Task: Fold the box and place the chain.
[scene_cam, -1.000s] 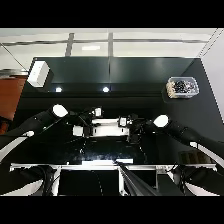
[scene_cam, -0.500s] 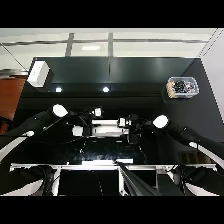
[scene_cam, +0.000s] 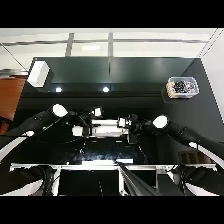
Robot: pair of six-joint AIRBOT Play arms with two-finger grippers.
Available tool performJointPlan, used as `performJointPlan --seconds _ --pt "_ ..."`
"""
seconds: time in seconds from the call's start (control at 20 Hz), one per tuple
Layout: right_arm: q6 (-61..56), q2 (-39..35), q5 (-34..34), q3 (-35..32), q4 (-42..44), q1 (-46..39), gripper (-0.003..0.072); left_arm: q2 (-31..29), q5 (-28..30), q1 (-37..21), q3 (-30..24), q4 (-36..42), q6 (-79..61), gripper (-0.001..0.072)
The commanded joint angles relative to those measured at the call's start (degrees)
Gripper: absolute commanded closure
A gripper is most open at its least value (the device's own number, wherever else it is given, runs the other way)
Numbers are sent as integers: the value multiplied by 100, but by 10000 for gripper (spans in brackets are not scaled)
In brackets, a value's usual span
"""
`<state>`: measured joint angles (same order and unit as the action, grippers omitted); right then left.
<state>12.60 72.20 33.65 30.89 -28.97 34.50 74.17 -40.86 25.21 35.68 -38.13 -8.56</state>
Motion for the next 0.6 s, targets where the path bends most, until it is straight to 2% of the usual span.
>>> performJointPlan --seconds 0.0,0.05,0.1,0.55 --pt "-37 2 -55 -2 15 2 309 2 -15 2 0 2 0 675" --pt "-48 2 -50 -2 17 2 226 2 -13 2 0 4 0 675" --pt "-101 2 -52 -2 13 2 -22 2 -13 2 0 4 0 675" --pt "-278 2 31 -2 -177 2 -6 2 -9 2 4 4 0 675"
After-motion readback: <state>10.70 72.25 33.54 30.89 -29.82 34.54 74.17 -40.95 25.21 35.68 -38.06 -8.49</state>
